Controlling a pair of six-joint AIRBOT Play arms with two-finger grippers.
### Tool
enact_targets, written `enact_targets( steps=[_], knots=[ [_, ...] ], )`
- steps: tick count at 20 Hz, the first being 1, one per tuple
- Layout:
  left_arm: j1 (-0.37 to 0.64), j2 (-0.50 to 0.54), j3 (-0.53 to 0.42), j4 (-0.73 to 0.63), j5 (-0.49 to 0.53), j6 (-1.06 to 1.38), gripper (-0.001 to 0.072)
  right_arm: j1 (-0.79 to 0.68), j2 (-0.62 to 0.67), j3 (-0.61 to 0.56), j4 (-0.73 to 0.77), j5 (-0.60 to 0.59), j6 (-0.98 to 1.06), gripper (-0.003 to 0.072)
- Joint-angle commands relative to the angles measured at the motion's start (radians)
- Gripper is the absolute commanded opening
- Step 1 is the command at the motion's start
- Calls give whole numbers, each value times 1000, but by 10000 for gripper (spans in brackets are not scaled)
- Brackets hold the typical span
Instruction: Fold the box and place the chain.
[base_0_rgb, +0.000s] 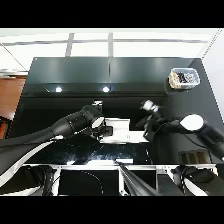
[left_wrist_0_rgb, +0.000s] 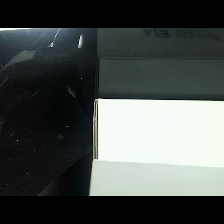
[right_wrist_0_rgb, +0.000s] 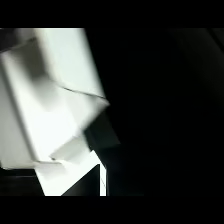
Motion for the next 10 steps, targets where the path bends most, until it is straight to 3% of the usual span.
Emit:
enact_targets(
  steps=[1,5,10],
  knots=[
    [0,0,0,0,-2,0,30,-290,77,1,-42,169,303,42],
    [0,0,0,0,-2,0,30,-557,66,-2,-72,257,692,42],
    [0,0,0,-8,-1,1,31,-528,-58,-8,-199,362,809,42]
  ],
)
